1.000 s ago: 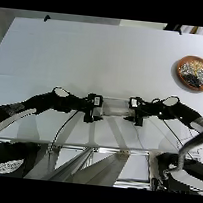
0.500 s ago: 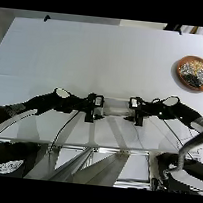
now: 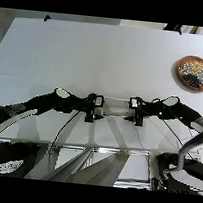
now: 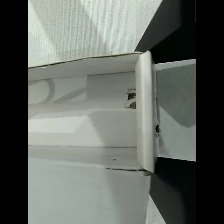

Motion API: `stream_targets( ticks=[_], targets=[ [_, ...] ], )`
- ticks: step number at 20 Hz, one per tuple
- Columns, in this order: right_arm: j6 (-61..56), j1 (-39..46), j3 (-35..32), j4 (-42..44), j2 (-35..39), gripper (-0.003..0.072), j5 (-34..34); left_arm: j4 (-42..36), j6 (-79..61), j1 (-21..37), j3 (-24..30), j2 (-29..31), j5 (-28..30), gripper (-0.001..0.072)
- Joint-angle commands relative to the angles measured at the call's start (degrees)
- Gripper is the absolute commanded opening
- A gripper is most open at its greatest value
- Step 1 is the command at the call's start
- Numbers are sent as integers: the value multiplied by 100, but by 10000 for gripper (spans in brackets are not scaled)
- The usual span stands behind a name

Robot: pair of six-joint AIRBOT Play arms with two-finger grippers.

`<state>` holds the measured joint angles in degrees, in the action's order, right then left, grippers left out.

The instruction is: Fold the box and place the chain.

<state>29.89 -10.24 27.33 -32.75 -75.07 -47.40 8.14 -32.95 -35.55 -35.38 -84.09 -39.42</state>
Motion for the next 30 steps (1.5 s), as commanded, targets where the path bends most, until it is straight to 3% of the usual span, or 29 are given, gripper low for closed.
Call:
stream_targets(
  ticks=[1, 25, 26, 27, 28, 30],
  targets=[
    [0, -4, -2, 2, 0, 403, 2, 2, -4, -2, -4, -2, -2, 254],
    [0, -4, 0, 20, 0, 404, -142, 2, -4, -2, -4, -2, -2, 254],
    [-2, -4, -2, 17, 2, 423, -140, 2, -4, -2, -4, -2, -2, 254],
    [-7, -4, -2, 11, 4, 537, -140, 2, -4, -2, -4, -2, -2, 254],
    [-17, -4, 0, 15, 7, 709, -164, 2, -4, -2, -4, -2, -2, 254],
    [-293, -2, -2, 4, 11, 696, -179, 2, -4, -2, -4, -2, 0, 254]
  ],
)
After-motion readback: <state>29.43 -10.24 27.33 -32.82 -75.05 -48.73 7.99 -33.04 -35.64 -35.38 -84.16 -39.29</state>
